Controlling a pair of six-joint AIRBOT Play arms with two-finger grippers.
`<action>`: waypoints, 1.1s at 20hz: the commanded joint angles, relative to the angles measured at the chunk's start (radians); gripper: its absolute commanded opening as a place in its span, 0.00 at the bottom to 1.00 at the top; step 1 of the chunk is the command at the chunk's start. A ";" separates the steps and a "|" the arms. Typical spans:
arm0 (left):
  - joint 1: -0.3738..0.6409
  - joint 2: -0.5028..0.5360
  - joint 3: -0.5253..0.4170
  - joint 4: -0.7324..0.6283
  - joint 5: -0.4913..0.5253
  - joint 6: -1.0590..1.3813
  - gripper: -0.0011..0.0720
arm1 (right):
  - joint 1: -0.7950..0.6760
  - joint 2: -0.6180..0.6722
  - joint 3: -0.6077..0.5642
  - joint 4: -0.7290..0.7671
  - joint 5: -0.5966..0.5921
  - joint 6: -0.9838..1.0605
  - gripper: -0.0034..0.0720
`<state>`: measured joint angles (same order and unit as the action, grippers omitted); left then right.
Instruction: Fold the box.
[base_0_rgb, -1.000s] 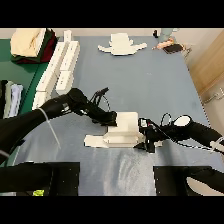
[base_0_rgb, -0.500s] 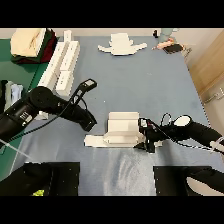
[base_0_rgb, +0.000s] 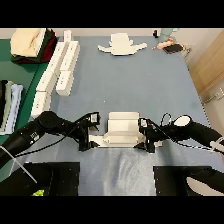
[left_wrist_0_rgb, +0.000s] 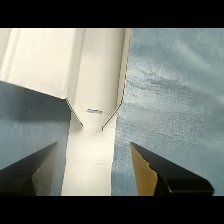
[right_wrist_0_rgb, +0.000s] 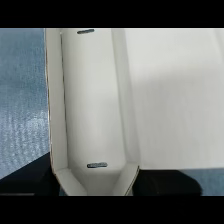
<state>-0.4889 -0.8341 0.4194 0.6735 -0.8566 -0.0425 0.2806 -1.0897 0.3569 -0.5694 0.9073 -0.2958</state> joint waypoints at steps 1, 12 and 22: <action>-0.027 -0.017 -0.057 -0.099 0.117 0.173 0.97 | 0.000 0.000 0.001 0.000 0.000 0.000 0.74; -0.159 -0.161 -0.044 -0.234 0.269 0.268 0.64 | 0.001 0.000 0.001 0.000 0.000 0.000 0.74; -0.239 -0.171 -0.042 -0.295 0.307 0.332 0.24 | 0.000 0.000 0.001 0.000 0.000 0.000 0.74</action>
